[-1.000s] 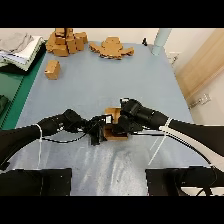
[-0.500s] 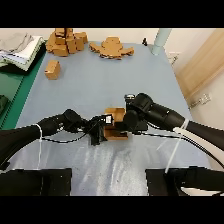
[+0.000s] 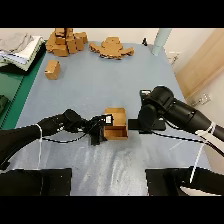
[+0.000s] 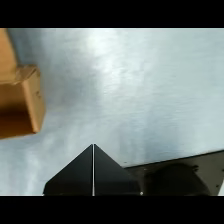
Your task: Fold the box.
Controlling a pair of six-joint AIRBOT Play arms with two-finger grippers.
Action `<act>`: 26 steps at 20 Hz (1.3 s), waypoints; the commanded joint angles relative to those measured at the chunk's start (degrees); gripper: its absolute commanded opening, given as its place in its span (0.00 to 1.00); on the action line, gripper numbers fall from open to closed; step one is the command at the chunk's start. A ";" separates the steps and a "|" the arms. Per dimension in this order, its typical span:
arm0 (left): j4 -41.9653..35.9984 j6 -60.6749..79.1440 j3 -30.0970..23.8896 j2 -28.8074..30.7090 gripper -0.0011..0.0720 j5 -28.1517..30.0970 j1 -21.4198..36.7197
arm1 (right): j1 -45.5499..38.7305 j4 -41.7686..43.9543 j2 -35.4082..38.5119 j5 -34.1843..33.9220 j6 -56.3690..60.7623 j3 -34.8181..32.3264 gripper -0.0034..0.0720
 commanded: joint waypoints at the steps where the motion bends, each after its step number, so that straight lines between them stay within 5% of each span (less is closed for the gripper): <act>1: 0.00 0.00 0.02 0.02 0.59 0.00 -0.04 | -3.34 -3.72 0.63 3.15 -0.68 -0.04 0.05; 8: 0.00 0.00 0.04 0.02 0.60 0.04 -0.04 | -30.47 35.28 -7.72 23.39 -32.61 -0.04 0.05; 15: 0.00 0.00 0.02 0.02 0.59 0.02 -0.04 | -39.58 65.79 -25.94 16.06 -60.17 0.09 0.05; 18: 0.00 0.00 0.02 0.02 0.60 0.00 -0.04 | -39.82 68.59 -31.69 8.70 -66.88 1.07 0.05; 26: 0.00 0.00 0.02 0.02 0.59 0.02 -0.04 | -39.34 68.81 -32.94 5.99 -74.05 4.13 0.05</act>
